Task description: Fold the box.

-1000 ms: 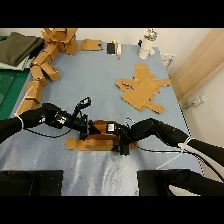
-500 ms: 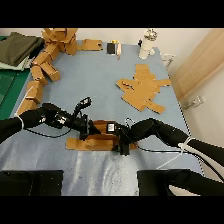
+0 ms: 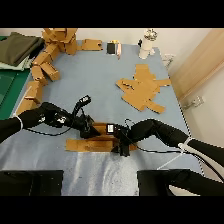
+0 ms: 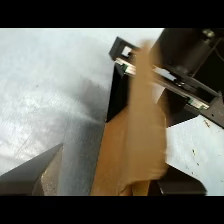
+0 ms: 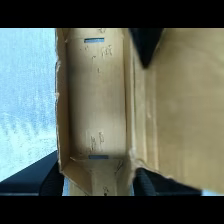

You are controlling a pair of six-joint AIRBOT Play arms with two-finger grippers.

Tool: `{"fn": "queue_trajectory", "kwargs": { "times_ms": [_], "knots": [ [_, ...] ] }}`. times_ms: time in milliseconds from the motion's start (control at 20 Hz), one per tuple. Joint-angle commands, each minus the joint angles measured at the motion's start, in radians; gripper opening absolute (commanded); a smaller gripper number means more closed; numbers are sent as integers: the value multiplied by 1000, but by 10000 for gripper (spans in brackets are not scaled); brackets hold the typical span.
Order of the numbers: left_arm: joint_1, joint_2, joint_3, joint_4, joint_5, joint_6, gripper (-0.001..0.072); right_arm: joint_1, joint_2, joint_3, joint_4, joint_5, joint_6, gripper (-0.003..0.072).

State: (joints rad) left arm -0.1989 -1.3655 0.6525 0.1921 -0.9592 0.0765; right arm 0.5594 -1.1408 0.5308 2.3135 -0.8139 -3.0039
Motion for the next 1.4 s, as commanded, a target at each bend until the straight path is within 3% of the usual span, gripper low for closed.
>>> {"fn": "queue_trajectory", "kwargs": {
  "times_ms": [0, 200, 250, 300, 350, 450, 500, 600, 750, 900, 1100, 1200, 1350],
  "knots": [
    [23, 61, 1, 187, 4, -232, 638, 0, 0, 1, -2, 11, 3, 468],
    [73, 225, 1, 402, -100, -486, 635, 0, 0, 1, -2, 11, 3, 468],
    [76, 266, 1, 448, -149, -552, 580, 0, 0, 1, -2, 11, 3, 468],
    [73, 295, 0, 479, -210, -624, 345, 0, 0, 1, -2, 11, 3, 468],
    [63, 315, 0, 483, -298, -705, 19, 0, 0, 1, -2, 11, 3, 468],
    [-5, 322, -4, 395, -359, -911, 12, 0, 0, 1, -1, 11, 3, 468],
    [-51, 322, -4, 348, -321, -938, 12, 0, 0, 1, -1, 8, 3, 468],
    [-135, 309, 10, 289, -142, -942, 13, 0, 0, 1, -1, 5, 3, 469],
    [-153, 226, 92, 254, 0, -942, 13, 0, 0, 1, -1, 4, 3, 468],
    [-140, 105, 175, 256, 26, -941, 13, -1, 0, 1, -2, -11, 3, 469],
    [-137, -51, 196, 318, 26, -959, 12, -1, 0, 1, -2, -19, 3, 468],
    [-136, -95, 196, 424, 41, -1042, 12, -1, 0, 1, -2, -18, 3, 468],
    [-138, -104, 196, 435, 33, -1042, 13, -1, 0, 1, -2, -18, 3, 468]
  ]
}}
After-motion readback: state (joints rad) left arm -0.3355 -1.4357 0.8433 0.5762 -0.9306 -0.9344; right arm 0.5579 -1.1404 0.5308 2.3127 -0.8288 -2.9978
